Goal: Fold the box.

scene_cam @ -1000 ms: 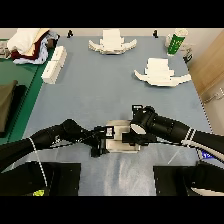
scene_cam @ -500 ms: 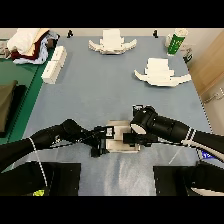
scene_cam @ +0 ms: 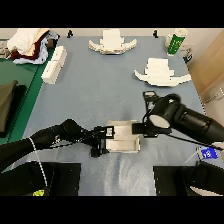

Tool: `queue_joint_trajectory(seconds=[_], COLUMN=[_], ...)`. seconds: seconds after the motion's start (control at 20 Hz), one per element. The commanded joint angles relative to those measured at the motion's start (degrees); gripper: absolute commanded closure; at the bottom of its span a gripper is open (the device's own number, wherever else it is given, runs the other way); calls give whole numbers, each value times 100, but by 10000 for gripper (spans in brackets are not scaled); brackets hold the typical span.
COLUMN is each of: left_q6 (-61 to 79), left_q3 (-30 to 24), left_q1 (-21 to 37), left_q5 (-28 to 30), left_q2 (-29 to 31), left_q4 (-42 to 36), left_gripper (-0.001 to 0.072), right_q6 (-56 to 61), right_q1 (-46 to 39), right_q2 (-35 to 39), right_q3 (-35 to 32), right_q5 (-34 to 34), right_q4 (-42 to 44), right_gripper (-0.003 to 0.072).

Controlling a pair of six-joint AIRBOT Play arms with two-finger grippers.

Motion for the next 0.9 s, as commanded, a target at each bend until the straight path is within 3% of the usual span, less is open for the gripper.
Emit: queue_joint_trajectory(seconds=[0.0, 0.1, 0.2, 0.35, 0.4, 0.55, 0.7, 0.75, 0.85], left_q6=[0, 0, 0, 0, 0, 0, 0, 0, 0], left_q3=[0, 0, 0, 0, 0, 0, 0, 0, 0], left_q1=[-2, -2, -2, -2, -2, -2, -2, -2, -2], left_q5=[2, 2, 2, 0, 2, 0, 2, 0, 0], left_q2=[4, 4, 4, 4, 4, 4, 4, 4, 4], left_q4=[2, 2, 2, 2, 2, 2, 2, 2, 2], left_gripper=[195, 195, 195, 195, 196, 195, 195, 195, 195], right_q6=[-975, -2179, -3790, -6157, -6596, -7259, -8081, -8227, -8212], right_q1=[-1276, -2485, -3604, -4627, -4682, -4391, -3995, -3838, -3445], right_q2=[304, 111, -385, -1467, -1768, -2282, -2223, -2124, -1753], right_q3=[-302, -647, -743, -699, -651, -446, -450, -466, -531], right_q5=[-44, -935, -1491, -1115, -828, -385, 39, 234, -26], right_q4=[-94, 1027, 2758, 5956, 6594, 6940, 6874, 6741, 6043], right_gripper=[685, 685, 685, 685, 685, 685, 685, 685, 685])
